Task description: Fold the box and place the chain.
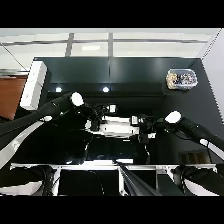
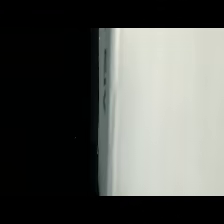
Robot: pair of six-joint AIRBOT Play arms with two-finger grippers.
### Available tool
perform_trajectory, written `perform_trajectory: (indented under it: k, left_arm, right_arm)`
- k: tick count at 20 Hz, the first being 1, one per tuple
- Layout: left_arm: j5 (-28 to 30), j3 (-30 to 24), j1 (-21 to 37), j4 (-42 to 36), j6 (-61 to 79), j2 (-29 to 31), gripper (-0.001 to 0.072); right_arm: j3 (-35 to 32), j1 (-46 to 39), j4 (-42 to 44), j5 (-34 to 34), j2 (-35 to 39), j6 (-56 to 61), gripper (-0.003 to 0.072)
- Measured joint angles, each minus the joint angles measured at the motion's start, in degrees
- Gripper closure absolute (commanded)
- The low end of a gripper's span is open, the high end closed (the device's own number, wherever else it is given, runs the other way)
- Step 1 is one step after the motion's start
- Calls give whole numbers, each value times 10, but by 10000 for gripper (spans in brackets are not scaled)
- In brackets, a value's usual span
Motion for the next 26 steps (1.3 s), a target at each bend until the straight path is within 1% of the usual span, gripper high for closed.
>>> perform_trajectory:
  k: [1, 2, 3, 4, 5, 6, 7, 12, 14, 15, 16, 19, 20, 21, 22, 24, 25, 26]
  left_arm:
    - [0, 0, 0, 0, 0, 0, 680]
    - [0, 0, 0, 0, 0, 0, 647]
    - [0, 0, 0, 1, -1, 1, 524]
    - [-1, 0, 0, 12, -3, 2, 446]
    - [-1, 0, 0, 14, -11, 7, 313]
    - [3, 0, 1, 19, -17, 12, 119]
    - [-2, 0, 2, 33, -30, 21, 1]
    - [-4, 0, 21, 101, -131, 88, 2]
    - [-15, 0, 34, 119, -176, 118, 7]
    - [-27, 0, 40, 125, -195, 130, 8]
    - [-41, 0, 44, 129, -216, 140, 25]
    - [-101, 0, 51, 135, -271, 155, 28]
    - [-125, 0, 52, 136, -289, 158, 39]
    - [-143, 0, 53, 137, -305, 160, 133]
    - [-157, 0, 54, 138, -325, 161, 279]
    - [-182, 0, 55, 133, -357, 163, 666]
    - [-192, 0, 55, 125, -367, 163, 684]
    - [-205, -1, 55, 111, -377, 163, 685]
  right_arm:
    - [0, 0, 0, 0, 0, 0, 237]
    - [0, 0, -1, 0, 0, 0, 237]
    - [0, 0, -1, 0, 0, 0, 237]
    - [0, 0, -2, 0, 0, 0, 237]
    - [0, 0, -2, 0, 0, 0, 237]
    - [0, 0, -2, 1, 0, 0, 237]
    - [0, 0, 1, 1, 0, -1, 237]
    - [0, 0, 44, 0, 0, -33, 237]
    - [0, 0, 51, 0, -2, -42, 237]
    - [0, 0, 53, 0, -2, -44, 237]
    - [0, 0, 54, 0, -3, -46, 237]
    - [0, 7, 41, 3, -4, -50, 237]
    - [0, 11, 34, 4, -4, -50, 237]
    - [0, 13, 29, 5, -5, -50, 237]
    - [0, 15, 26, 4, -5, -50, 237]
    - [0, 17, 20, 1, -5, -47, 237]
    - [0, 18, 20, 0, -5, -46, 237]
    - [0, 18, 19, 0, -5, -45, 237]
